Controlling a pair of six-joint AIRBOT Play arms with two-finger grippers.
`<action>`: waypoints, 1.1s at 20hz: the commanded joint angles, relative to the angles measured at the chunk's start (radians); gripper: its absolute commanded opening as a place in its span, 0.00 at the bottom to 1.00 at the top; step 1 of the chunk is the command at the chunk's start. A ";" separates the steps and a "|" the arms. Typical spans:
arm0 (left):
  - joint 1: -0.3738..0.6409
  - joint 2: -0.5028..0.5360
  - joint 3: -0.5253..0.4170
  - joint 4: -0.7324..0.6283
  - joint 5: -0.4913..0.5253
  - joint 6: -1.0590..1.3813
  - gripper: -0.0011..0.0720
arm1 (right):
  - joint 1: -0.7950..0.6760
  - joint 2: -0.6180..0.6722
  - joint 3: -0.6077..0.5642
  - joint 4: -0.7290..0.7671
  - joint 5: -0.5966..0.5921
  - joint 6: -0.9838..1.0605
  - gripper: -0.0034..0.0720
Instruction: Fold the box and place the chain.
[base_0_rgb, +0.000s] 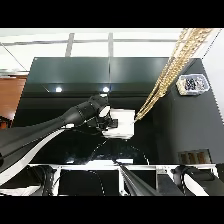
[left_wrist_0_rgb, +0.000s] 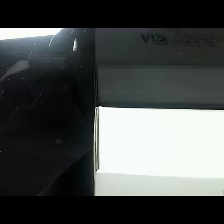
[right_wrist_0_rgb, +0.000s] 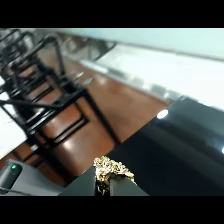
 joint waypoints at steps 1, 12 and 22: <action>0.001 0.000 0.000 0.000 0.000 0.000 0.05 | 0.075 -0.045 -0.010 -0.040 -0.018 0.008 0.06; 0.001 0.000 0.000 0.000 0.000 0.000 0.06 | 0.108 -0.074 -0.015 -0.089 0.016 0.015 0.06; 0.001 0.000 0.000 0.000 -0.002 0.000 0.06 | 0.115 -0.074 -0.015 -0.181 0.090 0.061 0.06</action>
